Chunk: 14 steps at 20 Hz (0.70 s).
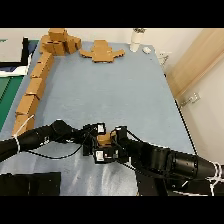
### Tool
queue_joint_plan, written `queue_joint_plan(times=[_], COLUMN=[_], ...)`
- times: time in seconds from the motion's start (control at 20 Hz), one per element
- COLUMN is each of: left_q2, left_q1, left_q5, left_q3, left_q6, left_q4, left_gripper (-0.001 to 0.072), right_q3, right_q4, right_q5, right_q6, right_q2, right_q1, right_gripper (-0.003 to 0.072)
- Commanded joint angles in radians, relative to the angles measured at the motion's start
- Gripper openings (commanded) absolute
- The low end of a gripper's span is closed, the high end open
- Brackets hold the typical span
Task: Fold the box.
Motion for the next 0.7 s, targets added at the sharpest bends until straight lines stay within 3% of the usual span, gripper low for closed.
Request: queue_joint_plan(times=[0.0, 0.65], left_q2=[0.0, 0.0], left_q1=[0.0, 0.0], left_q5=[0.0, 0.0], left_q3=[0.0, 0.0], left_q6=[0.0, 0.0], left_q4=[0.0, 0.0], left_gripper=[0.0523, 0.0522], right_q3=[0.0, 0.0], right_q4=[0.022, 0.056], right_q5=[0.003, 0.006], right_q6=[0.0, 0.001], right_q2=[-0.016, -0.038], right_q1=[0.0, 0.0], right_gripper=[0.0218, 0.0238])
